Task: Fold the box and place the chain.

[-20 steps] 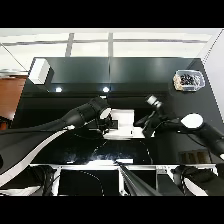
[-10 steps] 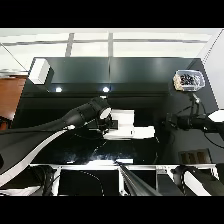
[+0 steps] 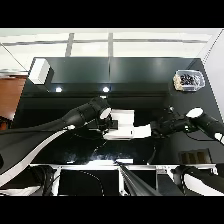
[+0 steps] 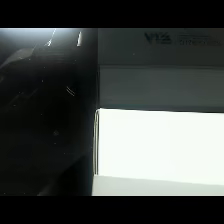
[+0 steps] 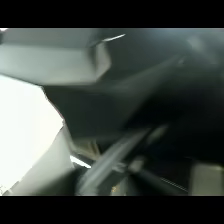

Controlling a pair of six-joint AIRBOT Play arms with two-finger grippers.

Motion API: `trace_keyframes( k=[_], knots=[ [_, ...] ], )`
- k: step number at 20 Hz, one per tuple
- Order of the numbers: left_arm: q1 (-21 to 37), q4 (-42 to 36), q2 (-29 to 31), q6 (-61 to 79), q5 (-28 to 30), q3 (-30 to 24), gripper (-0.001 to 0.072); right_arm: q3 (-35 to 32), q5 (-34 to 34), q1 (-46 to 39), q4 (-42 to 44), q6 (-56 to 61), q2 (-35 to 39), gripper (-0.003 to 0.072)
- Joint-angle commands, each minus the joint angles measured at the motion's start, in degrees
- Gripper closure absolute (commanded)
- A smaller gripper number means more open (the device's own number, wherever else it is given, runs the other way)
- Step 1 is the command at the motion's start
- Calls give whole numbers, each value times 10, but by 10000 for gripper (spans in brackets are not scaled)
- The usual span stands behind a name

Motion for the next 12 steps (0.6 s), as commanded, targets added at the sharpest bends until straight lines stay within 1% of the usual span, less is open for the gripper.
trace_keyframes(
  k=[1,2,4,8,10,12],
  knots=[
    [0,0,0,0,-2,0,680,25,24,27,42,-42,-11,101],
    [0,0,0,0,-3,0,680,38,43,27,37,-53,-11,11],
    [0,0,0,0,-2,0,680,57,69,28,36,-62,-11,12],
    [0,0,0,0,-1,0,680,75,83,28,37,-62,-8,13],
    [0,0,0,0,5,0,681,75,66,40,36,-60,-8,13],
    [0,0,0,0,10,0,680,75,36,81,35,-42,-8,13]
  ],
)
